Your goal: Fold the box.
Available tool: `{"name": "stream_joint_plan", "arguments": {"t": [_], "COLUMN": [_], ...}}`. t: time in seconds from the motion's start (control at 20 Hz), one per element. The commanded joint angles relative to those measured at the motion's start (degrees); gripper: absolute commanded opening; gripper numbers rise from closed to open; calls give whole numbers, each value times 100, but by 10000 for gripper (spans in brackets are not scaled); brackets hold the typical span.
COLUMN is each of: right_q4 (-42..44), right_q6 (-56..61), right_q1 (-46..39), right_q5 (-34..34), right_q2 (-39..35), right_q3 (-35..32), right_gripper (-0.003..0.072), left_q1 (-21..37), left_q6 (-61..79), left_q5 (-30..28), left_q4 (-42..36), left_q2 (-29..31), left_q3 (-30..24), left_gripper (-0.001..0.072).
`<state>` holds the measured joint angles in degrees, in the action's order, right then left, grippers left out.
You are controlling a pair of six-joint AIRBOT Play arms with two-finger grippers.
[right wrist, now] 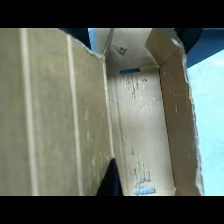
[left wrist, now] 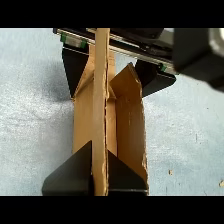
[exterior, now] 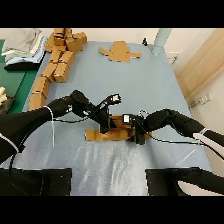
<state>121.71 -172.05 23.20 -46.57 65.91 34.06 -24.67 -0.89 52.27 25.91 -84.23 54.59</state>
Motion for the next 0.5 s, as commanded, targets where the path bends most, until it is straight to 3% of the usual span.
{"name": "stream_joint_plan", "arguments": {"t": [0.0, 0.05, 0.1, 0.45], "right_q4": [-20, -20, -48, -52], "right_q6": [0, 0, 0, 0], "right_q1": [4, 4, 4, 4], "right_q5": [24, 7, 0, 4], "right_q2": [79, 81, 85, 81], "right_q3": [0, 0, 0, 2], "right_gripper": [576, 489, 473, 473], "left_q1": [0, 0, 0, 0], "left_q6": [0, 0, 0, 0], "left_q5": [-2, 0, 0, -2], "left_q4": [0, 0, 0, 0], "left_q2": [-2, -2, -2, -2], "left_q3": [7, 7, 7, 7], "left_gripper": [14, 14, 14, 14]}}
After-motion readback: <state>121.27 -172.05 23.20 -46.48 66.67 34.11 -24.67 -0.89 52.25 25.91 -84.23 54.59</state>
